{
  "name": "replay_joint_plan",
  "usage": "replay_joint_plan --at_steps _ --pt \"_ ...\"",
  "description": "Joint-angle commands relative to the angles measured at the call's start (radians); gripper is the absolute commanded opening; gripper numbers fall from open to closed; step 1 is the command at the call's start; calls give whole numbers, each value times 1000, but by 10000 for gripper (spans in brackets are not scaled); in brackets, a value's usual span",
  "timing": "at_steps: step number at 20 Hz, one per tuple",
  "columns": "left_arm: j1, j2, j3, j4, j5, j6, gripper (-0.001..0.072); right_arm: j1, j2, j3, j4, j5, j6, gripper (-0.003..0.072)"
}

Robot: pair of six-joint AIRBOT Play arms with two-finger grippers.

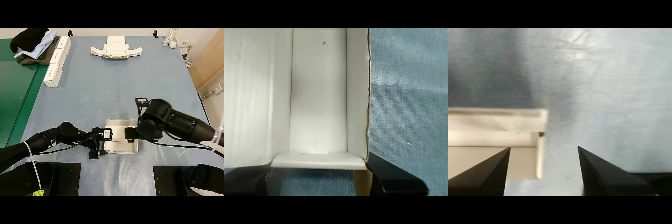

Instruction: Fold the box.

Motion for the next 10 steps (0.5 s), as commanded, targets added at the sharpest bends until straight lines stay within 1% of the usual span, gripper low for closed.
replay_joint_plan --at_steps 1,2,3,4,5,7,9,10 --pt "0 0 0 0 0 0 401 -1 97 47 -203 -211 -8 464" --pt "0 0 0 0 0 0 401 -10 120 39 -302 -248 -8 267" --pt "0 0 0 0 0 0 401 -47 130 29 -356 -261 -14 137" --pt "0 0 0 0 0 0 401 -106 130 17 -358 -248 -56 64" --pt "0 0 0 0 0 0 401 -188 122 0 -324 -201 -119 10" --pt "0 0 0 0 0 0 401 -348 93 -38 -184 -21 -253 6" --pt "0 0 0 0 -1 0 401 -511 35 -55 78 185 -469 5" --pt "0 0 0 0 0 0 401 -590 -5 -54 269 255 -622 5"
